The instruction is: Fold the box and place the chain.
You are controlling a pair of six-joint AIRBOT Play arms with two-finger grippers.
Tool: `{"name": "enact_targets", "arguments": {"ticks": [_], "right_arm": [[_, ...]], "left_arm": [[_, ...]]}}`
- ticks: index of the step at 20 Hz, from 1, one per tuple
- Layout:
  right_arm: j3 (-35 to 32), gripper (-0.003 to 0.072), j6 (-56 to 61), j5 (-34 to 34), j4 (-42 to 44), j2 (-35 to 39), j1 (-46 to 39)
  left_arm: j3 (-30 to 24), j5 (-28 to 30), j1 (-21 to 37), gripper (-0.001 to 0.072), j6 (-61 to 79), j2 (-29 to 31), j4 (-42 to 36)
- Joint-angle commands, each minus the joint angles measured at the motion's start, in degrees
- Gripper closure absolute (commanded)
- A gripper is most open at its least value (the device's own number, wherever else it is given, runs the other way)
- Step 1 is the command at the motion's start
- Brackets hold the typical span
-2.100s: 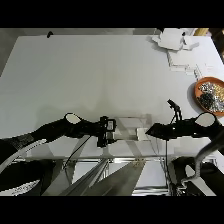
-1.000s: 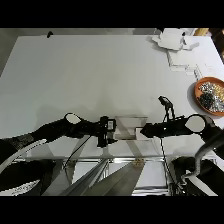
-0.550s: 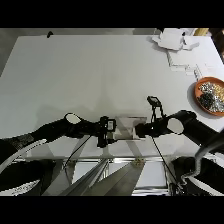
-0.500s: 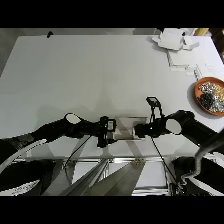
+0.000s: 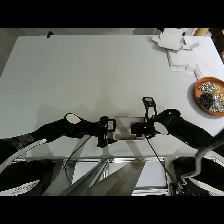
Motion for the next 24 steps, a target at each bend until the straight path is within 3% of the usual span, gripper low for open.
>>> {"name": "enact_targets", "arguments": {"ticks": [1, 4, 8, 9, 12, 14, 24], "right_arm": [[0.3, 0.0401, 3.3, 0.2, -3.2, -0.8, 1.3], [0.3, 0.0478, 3.3, 0.5, -3.3, -0.8, 1.3], [0.3, 0.0657, 3.3, 1.7, -3.2, -0.8, 1.3], [0.3, 0.0667, 3.3, 2.3, -3.3, -0.8, 1.3], [0.3, 0.0652, 3.3, 2.8, -3.7, -0.8, 1.3], [0.3, 0.0446, 3.3, 2.8, -4.7, -0.8, 1.3], [0.3, 0.0473, 3.3, 3.1, -5.1, -4.2, 1.3]], "left_arm": [[0.0, 0.0, 0.0, 0.0438, 0.0, 0.0, 0.0], [0.0, 0.0, 0.0, 0.0438, 0.0, 0.0, 0.0], [0.0, 0.0, 0.0, 0.0438, 0.0, 0.0, 0.0], [0.0, 0.0, 0.0, 0.0438, 0.0, 0.0, 0.0], [0.0, 0.0, 0.0, 0.0438, 0.0, 0.0, 0.0], [0.0, 0.0, 0.0, 0.0438, 0.0, 0.0, 0.0], [0.0, 0.0, 0.0, 0.0438, 0.0, 0.0, 0.0]]}}
